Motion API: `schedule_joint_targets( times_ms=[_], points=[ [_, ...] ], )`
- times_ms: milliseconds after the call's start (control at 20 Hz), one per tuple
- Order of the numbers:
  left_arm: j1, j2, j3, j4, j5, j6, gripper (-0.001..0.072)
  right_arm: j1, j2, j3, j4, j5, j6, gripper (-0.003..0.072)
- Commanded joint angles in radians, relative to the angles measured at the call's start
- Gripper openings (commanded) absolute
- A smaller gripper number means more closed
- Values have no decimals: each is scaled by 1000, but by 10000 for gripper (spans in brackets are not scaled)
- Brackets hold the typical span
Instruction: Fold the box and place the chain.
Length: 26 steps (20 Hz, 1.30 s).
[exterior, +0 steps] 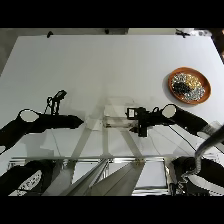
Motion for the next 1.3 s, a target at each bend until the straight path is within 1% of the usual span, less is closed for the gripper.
schedule_joint_targets(
  times_ms=[0, 100, 300, 500, 700, 950, 1250],
  points=[
    [-28, -55, -1, -10, 40, 3, 2, 0, 1, 0, 0, 0, 0, 399],
    [-80, -88, 0, -39, 56, 43, 3, 0, 1, 0, 0, 0, 0, 399],
    [-175, -129, 0, -126, 125, 65, 3, 0, 1, 0, 0, 0, 0, 399],
    [-219, -139, 0, -156, 167, 65, 3, 0, 1, 0, 0, 0, 0, 399],
    [-231, -138, 3, -206, 141, 97, 3, 0, 1, 0, 0, 0, 0, 399],
    [-231, -137, 3, -306, 96, 174, 4, 0, 1, 0, 0, 0, 0, 399],
    [-230, -135, 4, -284, 78, 172, 3, 1, 2, 0, -7, -1, 0, 399]
  ],
)
